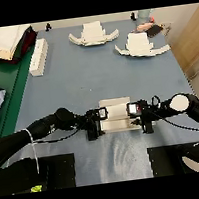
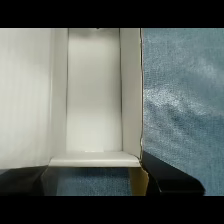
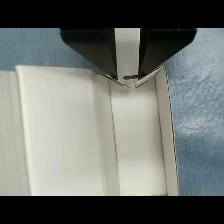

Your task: Fold the box.

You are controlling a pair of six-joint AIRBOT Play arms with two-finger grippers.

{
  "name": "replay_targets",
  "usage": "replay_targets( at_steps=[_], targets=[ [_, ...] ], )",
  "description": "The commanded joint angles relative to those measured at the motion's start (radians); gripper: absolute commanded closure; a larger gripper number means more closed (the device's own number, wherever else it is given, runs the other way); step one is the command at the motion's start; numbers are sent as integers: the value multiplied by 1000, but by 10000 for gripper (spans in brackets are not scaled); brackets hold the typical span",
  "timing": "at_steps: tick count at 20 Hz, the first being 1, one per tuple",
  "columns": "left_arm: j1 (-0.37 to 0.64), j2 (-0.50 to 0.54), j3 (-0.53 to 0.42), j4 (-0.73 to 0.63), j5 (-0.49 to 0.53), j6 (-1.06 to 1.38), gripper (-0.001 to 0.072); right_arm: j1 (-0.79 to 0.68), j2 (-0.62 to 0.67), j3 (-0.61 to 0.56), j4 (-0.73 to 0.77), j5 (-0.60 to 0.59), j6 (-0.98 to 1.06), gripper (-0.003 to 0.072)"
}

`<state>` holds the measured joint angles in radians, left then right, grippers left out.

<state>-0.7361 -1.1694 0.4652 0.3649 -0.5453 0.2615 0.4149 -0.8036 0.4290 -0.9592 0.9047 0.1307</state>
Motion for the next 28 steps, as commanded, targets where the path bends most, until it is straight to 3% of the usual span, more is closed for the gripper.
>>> replay_targets(
  at_steps=[1, 2, 3, 5, 6, 13, 15, 16, 17, 18, 19, 23, 25, 28],
  targets=[
    [0, 0, 1, -2, 0, 0, 251, 16, -28, 0, 58, -24, -35, 493],
    [0, 0, 1, -2, 0, 0, 251, 30, -38, 0, 58, -39, -35, 475],
    [0, 0, 1, -2, 0, 0, 251, 39, -48, 0, 59, -50, -35, 397],
    [0, 0, 1, -2, 0, 0, 251, 48, -69, 0, 58, -53, -35, 131],
    [0, 0, 1, -2, 0, 0, 251, 48, -75, 0, 58, -54, -35, 46],
    [0, 0, 1, -2, 0, 0, 252, 48, -72, 1, 27, -35, 7, 23],
    [0, 0, 1, -2, 0, 0, 251, 48, -54, 4, -26, -22, 125, 42],
    [0, 0, 1, -2, 0, 0, 251, 48, -34, 4, -73, -19, 207, 176],
    [0, 0, 1, -2, 0, 0, 252, 48, -9, 4, -138, -15, 306, 417],
    [0, 0, 1, -2, 0, 0, 252, 48, 19, 4, -227, -10, 456, 604],
    [0, 0, 1, -2, 0, 0, 252, 48, 46, 4, -319, -7, 608, 683],
    [0, 0, 1, -2, 0, 0, 251, 39, 161, 19, -733, 35, 1250, 684],
    [0, 0, 1, -2, 0, 0, 251, -13, 175, 28, -909, 134, 1646, 685],
    [0, 0, 1, -2, 0, 0, 252, -134, 129, 19, -767, 196, 1728, 685]
  ],
)
